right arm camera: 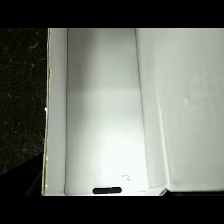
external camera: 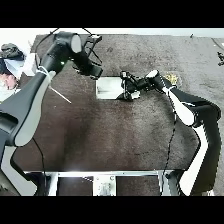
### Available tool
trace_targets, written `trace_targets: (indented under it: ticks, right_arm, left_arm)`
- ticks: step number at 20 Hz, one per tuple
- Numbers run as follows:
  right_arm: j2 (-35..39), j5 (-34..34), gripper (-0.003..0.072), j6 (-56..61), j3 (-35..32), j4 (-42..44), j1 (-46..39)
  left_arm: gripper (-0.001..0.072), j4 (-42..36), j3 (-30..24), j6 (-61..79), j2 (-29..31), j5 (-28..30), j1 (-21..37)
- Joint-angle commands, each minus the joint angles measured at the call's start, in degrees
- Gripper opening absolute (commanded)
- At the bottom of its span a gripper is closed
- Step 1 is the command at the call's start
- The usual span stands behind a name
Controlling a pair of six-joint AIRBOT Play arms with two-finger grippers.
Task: Fold the box and place the chain.
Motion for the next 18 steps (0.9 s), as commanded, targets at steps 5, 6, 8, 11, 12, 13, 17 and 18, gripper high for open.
trace_targets:
  ticks: [5, 6, 8, 11, 12, 13, 17, 18]
  right_arm:
    - [0.00, 0.02, 0.0466, 0.00, 0.02, 0.00, 0.04]
    - [0.00, 0.02, 0.0467, 0.00, 0.02, 0.02, 0.04]
    - [0.00, 0.04, 0.0466, 0.00, 0.02, 0.00, 0.04]
    - [0.00, 0.02, 0.0466, 0.00, 0.02, 0.02, 0.04]
    - [0.00, 0.00, 0.0466, 0.00, 0.02, 0.02, 0.04]
    - [0.00, 0.00, 0.0466, 0.00, 0.02, 0.00, 0.02]
    - [0.00, 0.02, 0.0466, 0.00, 0.02, 0.02, 0.04]
    - [0.00, 0.00, 0.0466, 0.00, 0.02, 0.00, 0.02]
  left_arm:
    - [0.0493, -24.59, -5.64, 30.23, 0.42, 3.74, 13.14]
    - [0.0493, -24.90, -5.53, 29.03, 0.42, 4.46, 13.79]
    - [0.0494, -26.77, -5.57, 28.39, 0.39, 7.67, 13.81]
    - [0.0495, -34.58, -5.73, 42.49, -2.23, 6.01, 14.73]
    - [0.0495, -39.78, -5.73, 48.63, -4.02, 3.19, 16.06]
    - [0.0494, -44.41, -5.73, 53.09, -5.79, 1.40, 17.64]
    - [0.0495, -53.75, -5.73, 73.26, -13.46, -3.45, 22.40]
    - [0.0499, -53.27, -5.73, 78.31, -15.12, -4.31, 22.45]
